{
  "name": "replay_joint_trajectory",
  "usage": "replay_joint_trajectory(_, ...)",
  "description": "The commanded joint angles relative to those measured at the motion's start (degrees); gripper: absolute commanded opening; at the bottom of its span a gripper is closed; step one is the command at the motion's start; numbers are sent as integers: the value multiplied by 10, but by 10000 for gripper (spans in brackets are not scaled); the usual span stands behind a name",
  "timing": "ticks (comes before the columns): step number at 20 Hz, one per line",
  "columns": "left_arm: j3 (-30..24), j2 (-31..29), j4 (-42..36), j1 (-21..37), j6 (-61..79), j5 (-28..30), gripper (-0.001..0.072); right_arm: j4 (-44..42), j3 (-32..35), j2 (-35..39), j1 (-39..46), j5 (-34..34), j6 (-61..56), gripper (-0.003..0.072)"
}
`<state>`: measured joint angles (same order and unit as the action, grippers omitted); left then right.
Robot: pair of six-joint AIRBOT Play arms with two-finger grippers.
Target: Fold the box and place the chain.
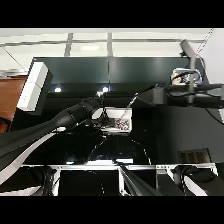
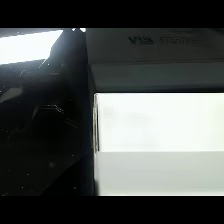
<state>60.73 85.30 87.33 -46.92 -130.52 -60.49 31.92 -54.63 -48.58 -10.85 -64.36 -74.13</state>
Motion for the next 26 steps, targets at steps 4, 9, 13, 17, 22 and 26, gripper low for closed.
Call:
replay_joint_trajectory(4,0,0,0,0,0,1,29,-17,0,21,40,-111,0,13)
replay_joint_trajectory(9,0,0,0,1,0,3,29,-38,0,21,4,-78,0,13)
replay_joint_trajectory(13,0,0,0,0,0,3,29,-43,0,19,-31,-23,0,14)
replay_joint_trajectory(17,0,0,0,1,0,3,29,-42,0,19,-50,31,-11,13)
replay_joint_trajectory(22,0,0,0,1,0,3,29,-16,38,10,-50,37,-37,14)
replay_joint_trajectory(26,0,0,0,1,0,3,29,-12,117,1,-74,102,-41,14)
